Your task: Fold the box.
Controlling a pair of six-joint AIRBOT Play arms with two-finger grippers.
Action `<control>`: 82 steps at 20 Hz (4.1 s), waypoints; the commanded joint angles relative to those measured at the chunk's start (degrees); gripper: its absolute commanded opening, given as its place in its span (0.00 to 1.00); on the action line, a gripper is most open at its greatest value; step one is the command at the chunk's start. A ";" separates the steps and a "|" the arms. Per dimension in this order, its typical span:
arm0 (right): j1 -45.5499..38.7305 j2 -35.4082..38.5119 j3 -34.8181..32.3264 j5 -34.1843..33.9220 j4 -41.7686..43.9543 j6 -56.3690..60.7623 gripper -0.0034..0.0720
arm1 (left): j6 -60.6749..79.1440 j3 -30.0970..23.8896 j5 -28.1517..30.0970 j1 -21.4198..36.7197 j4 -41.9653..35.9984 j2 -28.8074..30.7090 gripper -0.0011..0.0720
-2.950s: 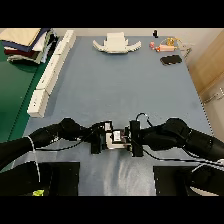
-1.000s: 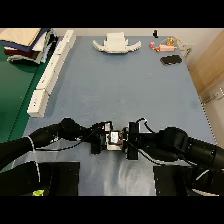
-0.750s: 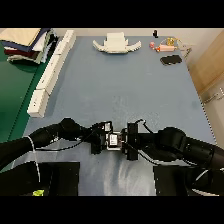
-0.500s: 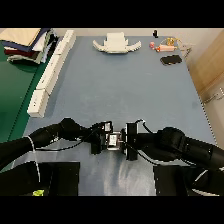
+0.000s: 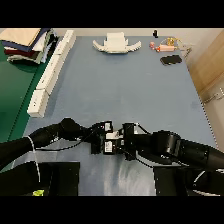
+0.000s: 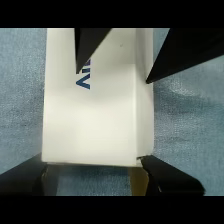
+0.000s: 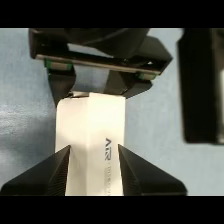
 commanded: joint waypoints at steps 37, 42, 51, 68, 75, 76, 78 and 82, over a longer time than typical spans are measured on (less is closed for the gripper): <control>0.48 -1.38 2.56 -4.35 5.01 1.77 0.32 | 0.13 0.04 0.00 0.02 0.07 0.00 0.62; 0.46 -0.22 2.82 -4.39 4.68 1.77 0.44 | 0.13 0.04 0.00 0.00 0.07 0.00 0.62; 0.31 7.82 -1.57 0.28 3.69 29.22 0.05 | 0.13 0.04 0.00 0.02 0.07 0.00 0.62; -3.02 12.66 -19.96 31.69 3.63 56.37 0.05 | 0.13 0.04 0.00 0.02 0.07 0.00 0.62; -5.35 12.66 -23.56 32.11 4.22 56.28 0.05 | 0.13 0.04 0.00 0.00 0.07 0.00 0.62; -5.35 12.66 -24.15 32.35 4.83 56.33 0.05 | 0.13 0.04 0.00 0.02 0.07 0.00 0.62; -5.22 12.66 -25.40 32.74 6.43 56.43 0.05 | 0.13 0.04 0.00 0.02 0.07 0.00 0.62; -5.22 12.63 -27.96 35.47 9.55 56.46 0.05 | 0.13 0.04 0.00 0.02 0.07 0.00 0.62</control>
